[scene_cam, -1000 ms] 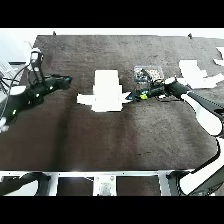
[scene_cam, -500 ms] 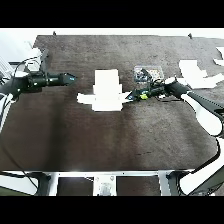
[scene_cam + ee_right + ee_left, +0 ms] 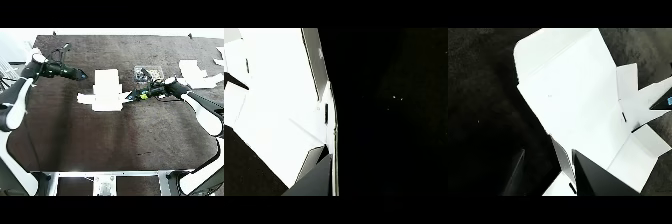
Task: Fold the box and place the chain.
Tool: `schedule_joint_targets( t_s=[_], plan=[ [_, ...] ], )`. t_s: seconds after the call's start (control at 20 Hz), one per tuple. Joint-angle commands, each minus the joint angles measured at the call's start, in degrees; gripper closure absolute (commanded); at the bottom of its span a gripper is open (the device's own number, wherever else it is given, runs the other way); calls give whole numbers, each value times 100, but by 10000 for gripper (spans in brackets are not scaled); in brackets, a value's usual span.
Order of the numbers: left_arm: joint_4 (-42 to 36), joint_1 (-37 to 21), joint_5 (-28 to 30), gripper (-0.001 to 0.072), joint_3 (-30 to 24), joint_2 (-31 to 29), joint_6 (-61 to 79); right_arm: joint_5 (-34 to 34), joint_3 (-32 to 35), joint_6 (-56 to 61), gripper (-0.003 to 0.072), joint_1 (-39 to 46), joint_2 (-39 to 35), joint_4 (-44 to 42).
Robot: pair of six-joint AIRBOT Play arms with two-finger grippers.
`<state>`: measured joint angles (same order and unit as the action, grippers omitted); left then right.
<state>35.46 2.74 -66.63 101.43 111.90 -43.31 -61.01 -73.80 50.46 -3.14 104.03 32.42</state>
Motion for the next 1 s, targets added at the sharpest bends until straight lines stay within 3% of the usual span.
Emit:
schedule_joint_targets(
  t_s=[0.0,0.05,0.1,0.4,0.65,0.9,0.95],
  plan=[
    [348,282,-435,298,914,695,-365,-7,4,0,680,-31,2,0],
    [358,354,-361,205,1008,778,-514,-7,4,0,680,-44,2,0],
    [365,400,-341,199,1082,866,-592,-7,4,0,680,-59,2,0],
    [944,597,-361,200,1174,994,-765,-4,7,0,679,-81,2,2],
    [929,638,-286,201,1174,997,-765,-7,7,0,680,-83,2,2],
    [566,638,-623,205,1174,1231,-452,-9,7,-2,679,-83,2,2],
    [498,638,-610,243,1174,1266,-402,-9,7,-2,679,-83,2,2]
  ],
)
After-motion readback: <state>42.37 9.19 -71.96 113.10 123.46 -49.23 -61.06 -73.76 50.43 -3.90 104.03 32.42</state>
